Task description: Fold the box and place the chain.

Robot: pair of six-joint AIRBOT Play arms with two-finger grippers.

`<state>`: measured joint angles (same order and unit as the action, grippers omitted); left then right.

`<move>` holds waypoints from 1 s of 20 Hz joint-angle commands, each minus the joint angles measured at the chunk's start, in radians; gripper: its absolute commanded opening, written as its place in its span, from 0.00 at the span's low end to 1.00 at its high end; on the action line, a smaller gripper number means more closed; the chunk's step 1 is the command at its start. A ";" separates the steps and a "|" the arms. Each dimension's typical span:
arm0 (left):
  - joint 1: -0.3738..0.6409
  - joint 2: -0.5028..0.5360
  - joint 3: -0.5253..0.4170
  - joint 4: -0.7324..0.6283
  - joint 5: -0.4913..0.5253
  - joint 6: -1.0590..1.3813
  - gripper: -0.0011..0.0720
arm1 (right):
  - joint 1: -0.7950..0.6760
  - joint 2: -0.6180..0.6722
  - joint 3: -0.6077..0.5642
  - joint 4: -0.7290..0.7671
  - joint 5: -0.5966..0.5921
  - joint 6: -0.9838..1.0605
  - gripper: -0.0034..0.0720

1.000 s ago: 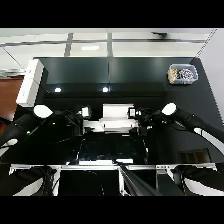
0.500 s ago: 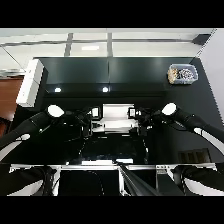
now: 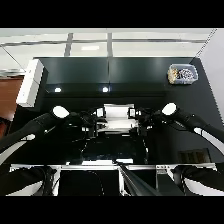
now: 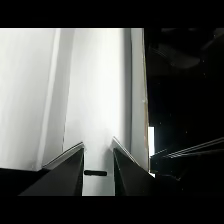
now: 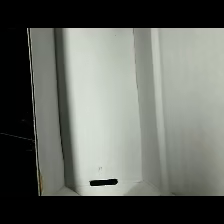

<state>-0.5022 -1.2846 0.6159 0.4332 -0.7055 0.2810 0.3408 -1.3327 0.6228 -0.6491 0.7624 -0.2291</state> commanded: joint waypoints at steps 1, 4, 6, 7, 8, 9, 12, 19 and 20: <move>-0.011 -0.034 0.009 -0.083 0.016 -0.004 0.32 | 0.000 0.000 0.000 0.002 0.000 0.001 0.37; -0.011 -0.034 0.012 -0.067 0.011 -0.020 0.05 | 0.000 0.000 0.000 0.002 0.000 0.001 0.37; -0.011 -0.034 0.012 -0.064 0.010 -0.022 0.19 | 0.000 0.000 0.000 0.002 0.000 0.001 0.37; -0.010 -0.034 0.012 -0.064 0.010 -0.023 0.47 | 0.000 0.000 0.000 0.002 0.000 0.000 0.37; -0.010 -0.032 0.012 -0.058 0.010 -0.023 0.47 | 0.000 0.000 0.000 0.002 0.000 0.001 0.37; -0.010 -0.029 0.012 -0.046 0.012 -0.024 0.39 | 0.000 0.000 0.000 0.002 0.000 0.001 0.37; 0.007 0.003 0.014 -0.034 0.021 -0.111 0.05 | 0.000 0.000 0.000 0.002 0.000 0.001 0.37; 0.231 0.268 0.010 0.408 -0.126 -0.789 0.05 | 0.000 0.000 0.000 0.002 0.000 0.001 0.37; 0.285 0.278 0.003 0.444 -0.132 -1.012 0.05 | 0.000 0.000 0.000 0.002 0.000 0.001 0.37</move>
<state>-0.3275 -1.0851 0.6270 0.6872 -0.8009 -0.2901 0.3408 -1.3327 0.6228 -0.6476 0.7620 -0.2283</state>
